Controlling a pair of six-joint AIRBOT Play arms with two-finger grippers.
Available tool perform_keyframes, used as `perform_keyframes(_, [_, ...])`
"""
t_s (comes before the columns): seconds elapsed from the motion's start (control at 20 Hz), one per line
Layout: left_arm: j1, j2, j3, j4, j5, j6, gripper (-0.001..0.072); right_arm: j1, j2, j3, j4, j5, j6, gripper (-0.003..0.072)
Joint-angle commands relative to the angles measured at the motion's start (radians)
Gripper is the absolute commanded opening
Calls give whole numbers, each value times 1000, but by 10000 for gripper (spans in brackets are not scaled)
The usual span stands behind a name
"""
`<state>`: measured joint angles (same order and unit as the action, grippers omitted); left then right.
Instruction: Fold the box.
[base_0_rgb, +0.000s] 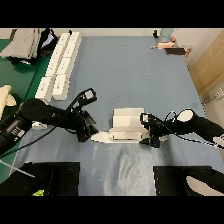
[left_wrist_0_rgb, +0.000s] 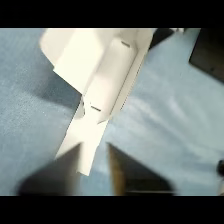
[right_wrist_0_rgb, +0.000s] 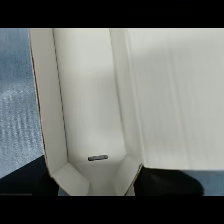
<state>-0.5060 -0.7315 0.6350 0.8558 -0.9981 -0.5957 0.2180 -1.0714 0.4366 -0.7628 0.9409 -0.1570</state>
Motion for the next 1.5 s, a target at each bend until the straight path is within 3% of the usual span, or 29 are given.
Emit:
perform_keyframes(0.0, [-6,30,-104,-21,124,233,686,0,0,1,0,0,0,544])
perform_keyframes(0.2, [-19,-47,-147,-59,181,418,686,0,0,1,0,0,0,544])
perform_keyframes(0.35, [-64,-140,-147,-188,214,586,687,0,0,1,0,0,0,544])
perform_keyframes(0.55, [-114,-274,-146,-304,337,713,686,0,0,1,0,0,0,544])
perform_keyframes(0.8, [-118,-349,-143,-304,345,718,685,0,0,1,0,0,0,544])
perform_keyframes(0.95, [-126,-373,-140,-380,347,777,683,0,0,1,0,0,0,544])
perform_keyframes(1.0, [-138,-381,-135,-408,349,795,658,0,0,1,0,0,0,544])
perform_keyframes(1.1, [-164,-391,-131,-417,367,798,458,0,0,1,0,0,0,544])
perform_keyframes(1.2, [-174,-410,-131,-415,371,798,424,0,0,1,0,0,0,544])
perform_keyframes(1.25, [-174,-416,-131,-414,371,798,271,0,0,1,0,0,0,544])
perform_keyframes(1.3, [-174,-418,-131,-414,377,799,228,0,0,1,0,0,0,544])
perform_keyframes(1.45, [-186,-419,-131,-415,433,835,228,0,0,1,0,1,0,544])
